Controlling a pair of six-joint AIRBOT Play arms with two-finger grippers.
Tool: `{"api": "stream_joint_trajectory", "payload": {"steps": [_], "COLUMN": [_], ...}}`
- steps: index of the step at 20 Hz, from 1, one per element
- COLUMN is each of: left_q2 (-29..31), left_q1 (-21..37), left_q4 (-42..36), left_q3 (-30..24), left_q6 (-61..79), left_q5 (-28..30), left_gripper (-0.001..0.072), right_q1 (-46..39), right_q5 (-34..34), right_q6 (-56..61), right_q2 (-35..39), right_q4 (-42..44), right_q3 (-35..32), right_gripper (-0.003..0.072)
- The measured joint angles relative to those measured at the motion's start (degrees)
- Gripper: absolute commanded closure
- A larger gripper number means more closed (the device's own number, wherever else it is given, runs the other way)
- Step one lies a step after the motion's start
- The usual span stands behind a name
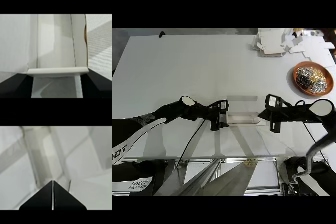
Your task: Fold the box and place the chain.
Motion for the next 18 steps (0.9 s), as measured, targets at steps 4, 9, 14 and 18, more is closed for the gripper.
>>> {"api": "stream_joint_trajectory", "payload": {"steps": [4, 9, 14, 18], "left_q2": [0.0, 0.0, 0.0, 0.0], "left_q1": [0.0, 0.0, 0.0, 0.0], "left_q4": [0.0, 0.0, 0.0, 0.0], "left_q3": [0.0, 0.0, 0.0, 0.0], "left_q6": [0.0, 0.0, 0.0, 0.0], "left_q5": [0.0, 0.0, 0.0, 0.0], "left_gripper": [0.0501, 0.0501, 0.0501, 0.0501], "right_q1": [0.0, 2.5, 7.2, 6.2], "right_q5": [3.5, 4.7, 0.3, -4.4], "right_q6": [-0.2, -2.0, -0.6, 0.1], "right_q2": [1.9, 0.5, -0.1, -0.3], "right_q4": [-7.2, -9.7, -11.1, -12.7], "right_q3": [0.0, 0.0, -0.1, -0.2], "right_gripper": [0.0651, 0.0093, 0.0093, 0.0092]}}
